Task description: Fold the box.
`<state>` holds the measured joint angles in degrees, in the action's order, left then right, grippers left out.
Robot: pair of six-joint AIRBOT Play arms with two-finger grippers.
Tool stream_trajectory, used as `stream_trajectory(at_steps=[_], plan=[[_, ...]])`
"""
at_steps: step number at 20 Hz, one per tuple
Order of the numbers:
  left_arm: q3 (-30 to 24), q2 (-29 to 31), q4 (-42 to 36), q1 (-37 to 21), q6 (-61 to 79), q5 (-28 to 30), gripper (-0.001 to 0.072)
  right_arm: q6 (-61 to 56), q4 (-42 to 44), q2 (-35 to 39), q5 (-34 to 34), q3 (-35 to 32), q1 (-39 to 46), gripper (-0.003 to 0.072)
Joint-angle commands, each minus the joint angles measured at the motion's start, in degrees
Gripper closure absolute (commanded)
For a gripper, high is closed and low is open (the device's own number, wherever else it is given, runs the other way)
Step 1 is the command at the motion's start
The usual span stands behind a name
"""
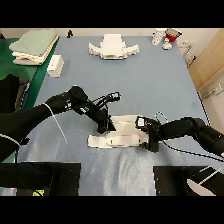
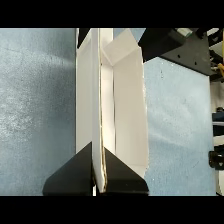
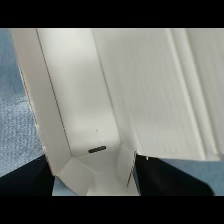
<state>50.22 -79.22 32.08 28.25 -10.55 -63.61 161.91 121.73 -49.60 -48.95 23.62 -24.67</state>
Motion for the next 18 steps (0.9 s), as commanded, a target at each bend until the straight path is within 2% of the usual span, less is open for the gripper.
stream_trajectory(at_steps=[1,4,8,10,14,15,16,17,18], plan=[[0.04,-0.04,0.0,0.0,0.02,0.02,0.0693,0.07,1.36,-0.59,0.59,0.0,-0.52,-0.002],[0.04,-0.04,0.0,0.0,0.02,0.02,0.0693,0.09,1.51,-1.95,4.11,0.0,-1.88,-0.002],[0.04,-0.04,0.0,0.0,0.02,0.02,0.0693,0.09,1.51,-3.17,3.93,-0.26,-1.88,-0.0016],[0.04,-0.04,0.0,0.0,0.02,0.02,0.0693,0.09,1.51,-3.19,3.82,-0.33,-1.88,0.0061],[0.04,-0.04,0.0,0.0,0.02,0.02,0.0693,1.55,1.51,-3.19,4.28,-1.51,-1.88,0.0074],[0.04,-0.04,0.0,0.0,0.02,0.02,0.0693,2.73,1.53,-3.19,4.35,-1.49,-1.88,0.0146],[0.04,-0.04,0.0,0.0,0.02,0.02,0.0693,3.19,1.53,-3.19,4.35,-1.51,-1.88,0.0183],[0.04,-0.04,0.0,0.0,0.02,0.02,0.0693,3.21,1.53,-3.19,4.5,-1.51,-1.88,0.0186],[0.04,-0.04,0.0,0.0,0.02,0.02,0.0693,3.26,1.53,-3.19,4.52,-1.51,-1.88,0.0249]])
